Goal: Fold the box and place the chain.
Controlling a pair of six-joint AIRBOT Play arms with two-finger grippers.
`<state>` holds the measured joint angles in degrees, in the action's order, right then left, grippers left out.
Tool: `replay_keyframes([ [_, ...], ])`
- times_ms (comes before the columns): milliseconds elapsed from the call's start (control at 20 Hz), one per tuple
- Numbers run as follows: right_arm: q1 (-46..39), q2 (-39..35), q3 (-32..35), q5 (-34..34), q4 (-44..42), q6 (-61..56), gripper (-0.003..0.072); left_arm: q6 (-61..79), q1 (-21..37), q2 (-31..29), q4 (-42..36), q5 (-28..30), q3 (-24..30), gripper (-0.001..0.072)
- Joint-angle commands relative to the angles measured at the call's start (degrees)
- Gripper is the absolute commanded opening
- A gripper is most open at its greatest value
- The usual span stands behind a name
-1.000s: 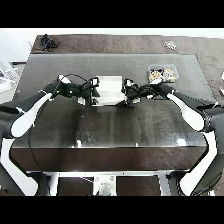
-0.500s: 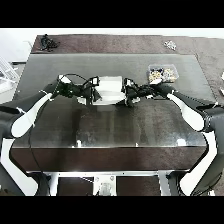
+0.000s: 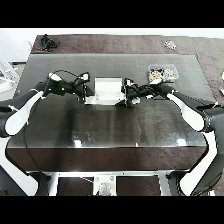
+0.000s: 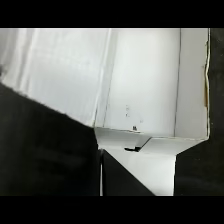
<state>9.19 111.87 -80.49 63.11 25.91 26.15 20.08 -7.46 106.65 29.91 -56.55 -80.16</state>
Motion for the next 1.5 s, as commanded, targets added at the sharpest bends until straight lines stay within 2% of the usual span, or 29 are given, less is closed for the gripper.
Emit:
replay_keyframes([
  [0, 0.02, -0.02, 0.02, -0.02, 0.02, 0.02, 0.0588, 1.57, 3.04, -0.7, -5.57, -4.7, -0.04, 0.0018],
  [150, 0.02, -0.02, 0.02, -0.02, 0.02, 0.02, 0.0588, -0.13, 4.61, -3.69, -8.87, -5.57, -0.02, 0.0017],
  [250, 0.02, -0.02, 0.02, -0.02, 0.02, 0.0, 0.0588, -7.19, 6.27, -6.73, -8.9, -6.45, -0.02, 0.0015],
  [500, 0.02, -0.02, 0.02, -0.02, 0.02, 0.0, 0.0588, -33.4, 12.94, -10.05, -8.02, -7.65, 0.15, 0.0015],
  [700, 0.02, -0.02, 0.02, -0.02, 0.02, 0.02, 0.0588, -50.38, 16.59, -10.08, -5.7, -9.14, 5.03, 0.0015],
  [900, 0.02, -0.02, 0.02, -0.02, 0.02, 0.02, 0.0588, -63.71, 16.55, -10.08, -2.43, -6.71, 11.72, 0.0016],
  [1100, 0.02, 0.0, 0.02, -0.02, 0.02, 0.02, 0.0588, -75.01, 16.55, -10.01, 4.9, -8.5, 11.82, 0.0016],
  [1300, 0.02, 0.0, 0.02, -0.02, 0.02, 0.02, 0.0588, -77.09, 16.35, -9.6, 5.27, -8.9, 11.82, 0.0016],
  [1450, 0.02, 0.0, 0.02, -0.02, 0.02, 0.02, 0.0588, -77.02, 13.68, -9.57, 6.25, -7.8, 11.82, 0.0017],
])
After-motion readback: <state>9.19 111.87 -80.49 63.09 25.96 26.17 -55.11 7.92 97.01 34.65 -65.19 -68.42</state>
